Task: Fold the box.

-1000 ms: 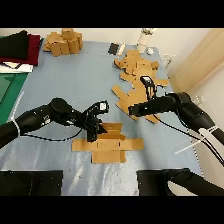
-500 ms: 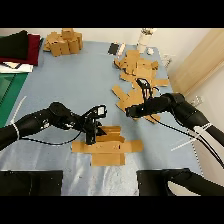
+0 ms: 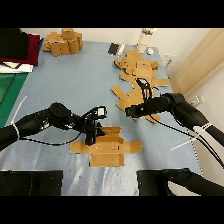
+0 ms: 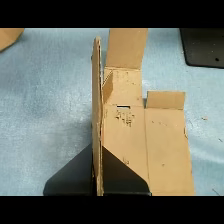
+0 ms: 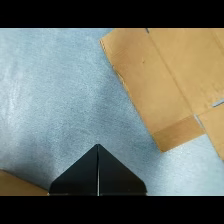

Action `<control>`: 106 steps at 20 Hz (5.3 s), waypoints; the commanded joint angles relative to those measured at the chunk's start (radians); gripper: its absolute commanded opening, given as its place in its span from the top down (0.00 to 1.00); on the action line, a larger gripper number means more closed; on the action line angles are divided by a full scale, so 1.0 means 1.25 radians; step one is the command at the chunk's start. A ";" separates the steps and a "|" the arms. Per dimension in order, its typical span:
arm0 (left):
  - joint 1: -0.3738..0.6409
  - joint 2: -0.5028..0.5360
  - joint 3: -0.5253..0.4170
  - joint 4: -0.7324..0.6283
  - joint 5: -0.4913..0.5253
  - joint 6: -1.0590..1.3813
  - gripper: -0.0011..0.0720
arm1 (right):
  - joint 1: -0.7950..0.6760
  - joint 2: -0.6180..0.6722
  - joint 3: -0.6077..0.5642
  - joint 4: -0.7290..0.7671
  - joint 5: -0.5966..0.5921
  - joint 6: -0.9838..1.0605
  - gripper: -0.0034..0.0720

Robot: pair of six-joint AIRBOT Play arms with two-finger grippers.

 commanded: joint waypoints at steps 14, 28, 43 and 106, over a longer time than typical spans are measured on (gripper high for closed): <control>-0.019 0.000 0.000 0.038 0.016 -0.065 0.97 | 0.012 0.040 0.000 0.029 -0.126 0.013 0.95; -0.019 0.000 0.000 0.038 0.015 -0.065 0.97 | 0.833 0.207 -0.100 -0.493 -0.185 0.459 0.95; -0.019 0.000 0.000 0.038 0.015 -0.065 0.97 | 0.976 0.052 -0.205 -0.536 -0.120 0.283 0.34; -0.019 0.000 0.000 0.038 0.015 -0.065 0.97 | 0.732 0.161 -0.220 -0.481 -0.049 0.181 0.00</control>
